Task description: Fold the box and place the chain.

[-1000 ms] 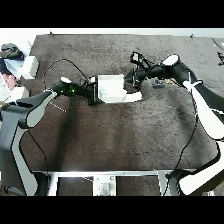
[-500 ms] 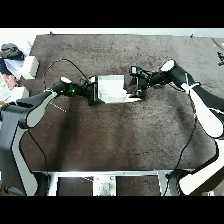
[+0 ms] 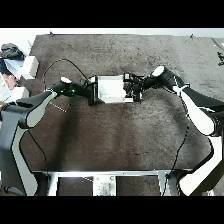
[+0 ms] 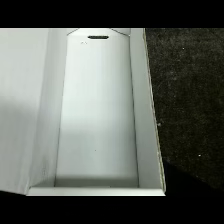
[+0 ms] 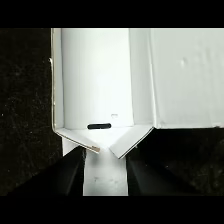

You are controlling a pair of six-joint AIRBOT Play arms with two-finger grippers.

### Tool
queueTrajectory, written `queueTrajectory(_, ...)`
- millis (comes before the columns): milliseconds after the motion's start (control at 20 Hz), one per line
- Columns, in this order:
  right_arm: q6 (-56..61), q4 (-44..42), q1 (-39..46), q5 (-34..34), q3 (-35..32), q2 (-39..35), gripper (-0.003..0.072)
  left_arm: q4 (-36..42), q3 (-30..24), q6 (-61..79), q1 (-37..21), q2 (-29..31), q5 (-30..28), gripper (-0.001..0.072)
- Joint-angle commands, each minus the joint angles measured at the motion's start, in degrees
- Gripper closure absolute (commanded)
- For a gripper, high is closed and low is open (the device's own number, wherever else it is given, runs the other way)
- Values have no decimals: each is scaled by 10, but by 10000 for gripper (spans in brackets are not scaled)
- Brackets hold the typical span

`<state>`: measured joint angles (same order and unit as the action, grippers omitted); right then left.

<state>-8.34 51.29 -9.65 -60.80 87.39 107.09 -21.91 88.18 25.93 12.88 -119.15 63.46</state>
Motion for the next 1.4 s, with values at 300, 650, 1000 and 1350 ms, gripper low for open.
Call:
queueTrajectory(300,0,-64,-4,6,0,2,405,0,0,0,0,0,0,291)
queueTrajectory(650,0,-65,-12,17,0,2,404,0,0,0,0,0,0,291)
queueTrajectory(1000,-42,-63,-24,10,0,4,404,0,0,0,0,0,0,291)
queueTrajectory(1350,-52,-61,-26,10,0,16,401,0,0,0,0,0,0,291)
